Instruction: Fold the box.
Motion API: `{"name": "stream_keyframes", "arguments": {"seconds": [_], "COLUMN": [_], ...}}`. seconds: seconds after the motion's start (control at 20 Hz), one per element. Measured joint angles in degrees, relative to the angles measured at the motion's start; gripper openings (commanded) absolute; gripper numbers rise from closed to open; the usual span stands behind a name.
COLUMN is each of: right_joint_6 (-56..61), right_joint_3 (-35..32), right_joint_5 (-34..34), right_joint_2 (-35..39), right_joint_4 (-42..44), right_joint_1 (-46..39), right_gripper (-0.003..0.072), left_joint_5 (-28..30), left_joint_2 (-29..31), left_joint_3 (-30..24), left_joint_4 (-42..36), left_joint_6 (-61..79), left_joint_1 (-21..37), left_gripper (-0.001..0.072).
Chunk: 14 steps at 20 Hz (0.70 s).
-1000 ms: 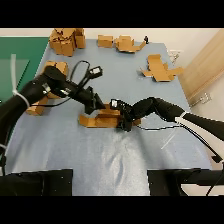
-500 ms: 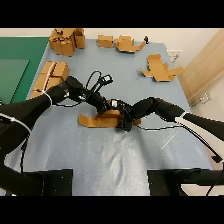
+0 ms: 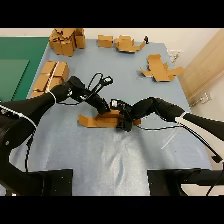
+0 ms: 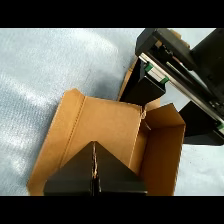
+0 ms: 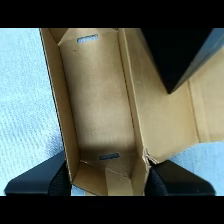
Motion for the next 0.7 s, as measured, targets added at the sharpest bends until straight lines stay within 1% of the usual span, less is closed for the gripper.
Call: {"name": "stream_keyframes", "arguments": {"seconds": [0.1, 0.2, 0.3, 0.4, 0.45, 0.55, 0.6, 0.7], "right_joint_6": [0.00, -0.07, -0.07, -0.07, -0.07, -0.07, -0.07, -0.07], "right_joint_3": [0.00, 0.00, 0.00, 0.00, 0.00, 0.00, 0.00, -0.02], "right_joint_5": [0.00, 0.02, 0.02, 0.02, 0.02, 0.04, 0.07, 0.13], "right_joint_2": [0.00, 0.00, 0.00, 0.00, 0.00, 0.00, 0.00, 0.00], "right_joint_4": [0.02, -0.02, -0.02, -0.02, -0.02, -0.04, -0.04, -0.04], "right_joint_1": [0.00, 0.00, 0.00, 0.00, 0.00, 0.00, 0.00, 0.00], "right_gripper": [0.0498, 0.0498, 0.0498, 0.0498, 0.0498, 0.0498, 0.0498, 0.0498], "left_joint_5": [-2.69, -5.14, -8.00, -10.32, -10.99, -11.26, -11.56, -11.32], "left_joint_2": [0.35, 2.19, 6.05, 12.33, 15.72, 22.91, 26.10, 30.38], "left_joint_3": [1.79, 4.24, 5.77, 5.11, 3.58, -1.51, -4.98, -11.76], "left_joint_4": [1.07, 0.94, 0.74, 1.70, 3.28, 7.08, 9.55, 12.90], "left_joint_6": [-0.39, -1.05, -1.46, -1.81, -1.88, -2.01, -1.20, 2.10], "left_joint_1": [0.76, 2.82, 6.03, 10.05, 11.96, 15.06, 16.02, 16.74], "left_gripper": [0.0014, 0.0012, 0.0009, 0.0009, 0.0009, 0.0013, 0.0016, 0.0018]}}
